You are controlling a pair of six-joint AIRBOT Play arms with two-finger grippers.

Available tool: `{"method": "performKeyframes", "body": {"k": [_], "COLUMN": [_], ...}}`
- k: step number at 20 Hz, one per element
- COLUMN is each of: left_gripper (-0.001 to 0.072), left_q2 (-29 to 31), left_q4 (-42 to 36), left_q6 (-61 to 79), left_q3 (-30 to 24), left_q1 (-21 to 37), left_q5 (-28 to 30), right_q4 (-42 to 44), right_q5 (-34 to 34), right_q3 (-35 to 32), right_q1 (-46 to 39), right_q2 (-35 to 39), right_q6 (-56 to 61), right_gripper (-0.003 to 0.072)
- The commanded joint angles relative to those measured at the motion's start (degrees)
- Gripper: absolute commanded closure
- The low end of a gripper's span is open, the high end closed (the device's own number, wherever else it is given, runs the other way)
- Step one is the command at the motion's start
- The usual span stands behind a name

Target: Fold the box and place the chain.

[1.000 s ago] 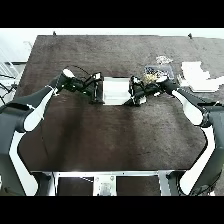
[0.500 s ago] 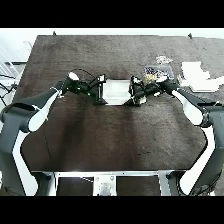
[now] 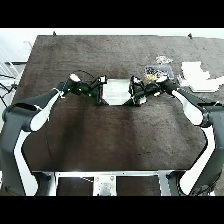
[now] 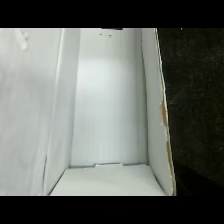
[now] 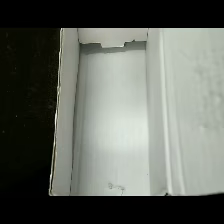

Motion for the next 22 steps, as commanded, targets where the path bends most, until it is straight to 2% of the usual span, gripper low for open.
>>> {"method": "performKeyframes", "body": {"k": [1, 6, 8, 9, 22], "left_gripper": [0.0056, 0.0059, 0.0284, 0.0309, 0.0309], "left_q2": [-0.5, -0.7, -0.7, -0.7, -0.7], "left_q4": [0.0, -0.1, -0.6, -1.0, -1.4], "left_q6": [0.1, 0.1, 0.1, 0.2, 0.0], "left_q3": [0.0, 0.0, 0.0, 0.0, 0.0], "left_q1": [0.0, 0.0, 0.0, 0.0, 0.0], "left_q5": [1.0, 1.6, 2.0, 2.0, 2.1], "right_q4": [0.0, 0.0, 0.0, 0.0, 0.0], "right_q5": [0.0, 0.0, 0.0, 0.0, 0.0], "right_q3": [0.0, 0.0, 0.0, 0.0, 0.0], "right_q1": [0.0, 0.0, 0.0, 0.0, 0.0], "right_q2": [0.0, 0.0, 0.0, 0.0, 0.0], "right_q6": [0.0, 0.0, 0.0, 0.0, 0.0], "right_gripper": [0.0252, 0.0251, 0.0251, 0.0251, 0.0252]}}
